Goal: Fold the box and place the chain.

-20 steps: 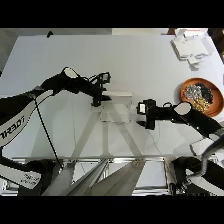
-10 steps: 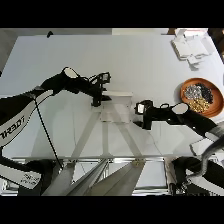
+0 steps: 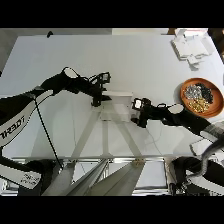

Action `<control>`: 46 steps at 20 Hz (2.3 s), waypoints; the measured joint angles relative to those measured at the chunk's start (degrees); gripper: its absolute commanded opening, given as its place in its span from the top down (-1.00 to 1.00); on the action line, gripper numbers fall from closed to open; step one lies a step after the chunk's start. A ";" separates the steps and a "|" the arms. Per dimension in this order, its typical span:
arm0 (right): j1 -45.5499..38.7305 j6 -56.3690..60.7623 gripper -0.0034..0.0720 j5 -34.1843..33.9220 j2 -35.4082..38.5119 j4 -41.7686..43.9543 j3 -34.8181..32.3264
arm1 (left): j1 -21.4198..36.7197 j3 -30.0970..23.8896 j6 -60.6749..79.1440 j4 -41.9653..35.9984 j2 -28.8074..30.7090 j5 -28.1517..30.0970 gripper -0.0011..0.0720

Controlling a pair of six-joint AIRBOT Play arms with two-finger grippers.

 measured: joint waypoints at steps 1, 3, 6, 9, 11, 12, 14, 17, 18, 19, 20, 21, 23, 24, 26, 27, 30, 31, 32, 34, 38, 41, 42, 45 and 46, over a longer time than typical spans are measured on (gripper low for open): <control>0.00 0.24 -0.93 -0.26 -0.02 0.66 0.00 | 0.00 0.00 0.00 0.00 0.00 0.04 0.93; 0.00 0.61 -0.93 -0.63 -0.04 1.36 0.00 | 0.00 0.00 0.00 0.00 0.00 0.02 0.93; 0.00 0.87 -0.93 -1.05 -0.04 2.36 0.00 | 0.00 0.00 0.00 0.00 0.00 0.00 0.93; 0.00 1.09 -0.93 -1.51 -0.04 4.35 0.00 | 0.00 0.00 0.00 0.00 0.00 0.00 0.93; 0.02 1.27 -0.93 -1.51 -0.07 5.97 0.00 | 0.00 0.00 -0.02 0.00 0.00 -0.09 0.93; 0.02 1.27 -0.93 -1.62 -0.07 6.62 0.00 | 0.00 0.00 -0.02 0.00 0.00 -0.09 0.93; 0.02 1.29 -0.93 -1.70 -0.07 7.45 0.00 | 0.00 0.00 -0.02 0.00 0.00 -0.11 0.93; -0.22 1.29 -0.93 -1.84 -0.07 8.04 0.04 | 0.00 0.00 -0.02 0.00 0.00 -0.11 0.93; -0.61 1.29 -0.93 -1.86 -0.07 8.17 0.17 | 0.00 -0.02 -0.04 0.00 0.00 -0.09 0.93; -1.14 1.27 -0.93 -1.79 -0.07 8.22 0.35 | 0.00 0.00 -0.07 -0.04 0.00 -0.04 0.93; -1.75 1.14 -0.93 -1.60 -0.07 8.20 0.57 | 0.00 0.00 -0.09 -0.07 0.00 0.09 0.93; -2.27 0.48 -0.93 -1.29 -0.07 8.11 0.74 | 0.00 0.00 -0.09 -0.07 0.00 0.07 0.93; -3.06 -1.38 -0.93 -0.46 -0.39 7.98 1.09 | 0.00 0.00 -0.09 -0.07 0.00 0.07 0.93; -3.28 -2.23 -0.93 0.20 -0.68 7.89 1.31 | 0.00 0.00 -0.07 -0.07 0.00 0.07 0.93; -3.56 -3.80 -0.93 2.03 -1.46 7.41 1.92 | 0.00 0.00 -0.04 -0.07 0.00 0.02 0.93; -3.63 -4.59 -0.93 2.84 -1.86 7.23 2.29 | 0.00 0.00 -0.02 -0.04 0.00 0.02 0.93; -3.78 -5.88 -0.93 3.52 -2.54 6.12 3.43 | 0.00 0.00 -0.02 -0.04 0.00 -0.02 0.93; -3.80 -6.12 -0.93 3.65 -2.67 5.51 3.85 | 0.00 0.00 -0.02 -0.02 0.00 -0.04 0.93; -3.85 -6.34 -0.93 3.69 -2.75 5.07 4.20 | 0.00 0.00 -0.02 -0.02 0.00 -0.04 0.93; -3.82 -7.10 -0.93 3.87 -2.93 4.24 4.79 | 0.00 0.00 -0.02 -0.02 0.00 -0.04 0.93; -3.82 -7.65 -0.93 4.17 -4.68 3.15 6.62 | 0.00 0.00 0.00 0.00 0.00 -0.04 0.93; -3.82 -7.67 -0.93 4.66 -7.26 2.69 8.85 | 0.02 0.00 0.00 -0.02 0.00 0.07 0.93; -3.82 -7.67 -0.93 4.92 -7.98 2.62 9.55 | 0.02 0.02 0.02 -0.02 0.00 0.15 0.93; -3.82 -7.69 -0.93 6.34 -9.79 2.32 11.06 | 0.02 0.02 0.02 0.00 0.00 0.11 0.93; -3.82 -7.78 -0.93 6.84 -10.25 2.27 11.32 | 0.02 0.02 0.00 0.00 0.00 0.02 0.93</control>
